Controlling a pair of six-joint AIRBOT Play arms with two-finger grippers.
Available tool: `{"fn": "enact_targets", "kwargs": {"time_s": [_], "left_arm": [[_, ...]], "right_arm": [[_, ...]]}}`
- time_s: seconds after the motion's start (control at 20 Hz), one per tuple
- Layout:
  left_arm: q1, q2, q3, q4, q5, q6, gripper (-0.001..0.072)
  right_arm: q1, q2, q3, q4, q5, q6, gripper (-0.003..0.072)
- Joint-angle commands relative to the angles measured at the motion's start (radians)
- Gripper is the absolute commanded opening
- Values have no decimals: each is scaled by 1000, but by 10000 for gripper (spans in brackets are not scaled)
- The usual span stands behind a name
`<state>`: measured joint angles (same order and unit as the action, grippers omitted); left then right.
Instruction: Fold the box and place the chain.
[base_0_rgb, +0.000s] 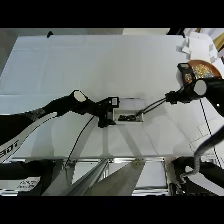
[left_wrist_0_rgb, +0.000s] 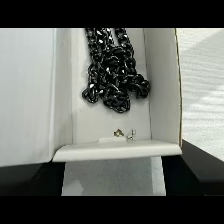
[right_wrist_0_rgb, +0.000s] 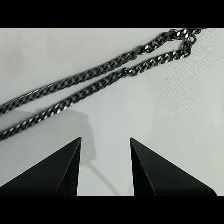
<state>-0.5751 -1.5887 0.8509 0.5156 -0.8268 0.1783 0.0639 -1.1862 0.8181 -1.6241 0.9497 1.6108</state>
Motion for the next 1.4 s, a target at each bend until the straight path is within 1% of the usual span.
{"fn": "enact_targets", "kwargs": {"time_s": [0.0,0.25,0.6,0.65,0.7,0.75,0.85,0.95,1.15,1.25,1.35], "left_arm": [[0,0,0,0,0,0,310],[0,0,0,0,0,0,310],[0,0,0,0,0,0,310],[0,0,0,0,0,0,310],[0,0,0,0,0,0,310],[0,0,0,0,0,0,310],[0,0,0,0,0,0,310],[0,0,0,0,0,0,310],[0,0,0,0,0,0,310],[0,0,0,0,0,0,310],[0,0,0,0,0,0,310]], "right_arm": [[-18,-106,0,-2,-66,-3,346],[-18,-166,0,16,-151,13,346],[-18,-193,0,32,-182,13,338],[-18,-194,0,32,-183,13,325],[-18,-195,0,32,-182,13,272],[-18,-197,0,32,-181,13,236],[-18,-198,0,32,-180,13,136],[-15,-198,0,32,-169,9,13],[10,-181,0,31,-119,-23,12],[25,-145,0,31,-94,-24,12],[44,-82,0,31,-43,-39,12]]}}
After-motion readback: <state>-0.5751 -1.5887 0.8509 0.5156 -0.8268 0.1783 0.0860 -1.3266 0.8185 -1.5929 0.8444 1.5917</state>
